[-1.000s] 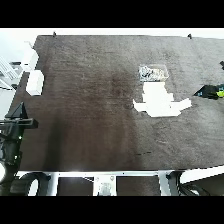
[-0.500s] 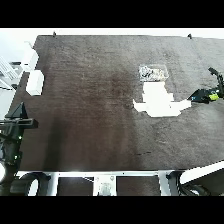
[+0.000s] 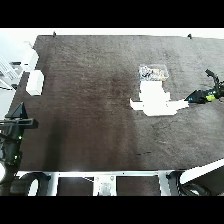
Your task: Fold the box and place the chain.
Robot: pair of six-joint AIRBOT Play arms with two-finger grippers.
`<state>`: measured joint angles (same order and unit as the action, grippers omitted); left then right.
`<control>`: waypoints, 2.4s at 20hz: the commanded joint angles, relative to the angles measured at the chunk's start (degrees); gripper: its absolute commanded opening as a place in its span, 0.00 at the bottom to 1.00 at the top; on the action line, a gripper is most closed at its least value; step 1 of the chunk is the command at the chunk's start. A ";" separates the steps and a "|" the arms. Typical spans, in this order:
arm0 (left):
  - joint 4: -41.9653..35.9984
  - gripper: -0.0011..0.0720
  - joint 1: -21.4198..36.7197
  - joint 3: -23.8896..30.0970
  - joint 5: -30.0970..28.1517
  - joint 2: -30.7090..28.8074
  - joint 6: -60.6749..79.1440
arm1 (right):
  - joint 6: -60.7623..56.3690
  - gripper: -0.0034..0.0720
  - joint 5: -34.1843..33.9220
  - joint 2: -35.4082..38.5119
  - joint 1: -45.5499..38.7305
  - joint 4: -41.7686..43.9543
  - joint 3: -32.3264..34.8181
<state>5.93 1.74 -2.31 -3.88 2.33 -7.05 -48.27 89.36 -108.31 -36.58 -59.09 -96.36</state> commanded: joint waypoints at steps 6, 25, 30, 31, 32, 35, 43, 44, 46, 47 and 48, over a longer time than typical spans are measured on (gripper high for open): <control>0.00 0.04 0.00 0.02 0.00 -0.02 0.02 | -1.22 0.72 2.91 -0.20 -0.87 0.24 -5.25; 0.00 0.04 0.00 0.02 -0.02 -0.02 0.02 | 2.43 0.53 1.14 -6.12 4.68 5.35 2.78; 0.00 0.04 0.00 0.02 -0.02 -0.02 0.02 | 9.55 0.07 1.84 -6.23 3.76 15.65 5.05; 0.00 0.04 0.00 0.02 -0.02 -0.02 0.02 | 9.27 0.07 2.47 -6.21 3.56 17.27 5.40; 0.00 0.04 0.00 0.02 0.02 -0.02 0.02 | 9.27 0.07 4.04 -6.03 3.50 18.36 6.01; 0.00 0.04 0.00 0.02 0.00 -0.02 0.02 | 8.41 0.06 3.82 -2.71 3.96 20.24 11.85; 0.00 0.04 0.00 0.02 0.00 -0.02 0.02 | 7.13 0.06 -10.38 7.69 18.27 35.54 28.59; 0.00 0.04 0.00 0.02 0.00 -0.02 0.02 | 6.47 0.06 -12.41 7.69 21.66 36.02 28.57; 0.00 0.04 0.00 0.02 0.00 -0.02 0.02 | 4.92 0.06 -18.40 7.67 27.58 36.13 28.57; 0.00 0.04 0.00 0.02 0.00 -0.02 0.02 | 4.09 0.06 -21.29 7.63 29.88 36.13 28.57; 0.00 0.04 0.00 0.02 0.00 -0.02 0.02 | 2.89 0.06 -24.11 7.63 31.87 36.13 28.57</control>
<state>5.93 1.74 -2.31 -3.86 2.33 -7.03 -42.63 73.89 -101.10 -11.42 -24.40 -68.51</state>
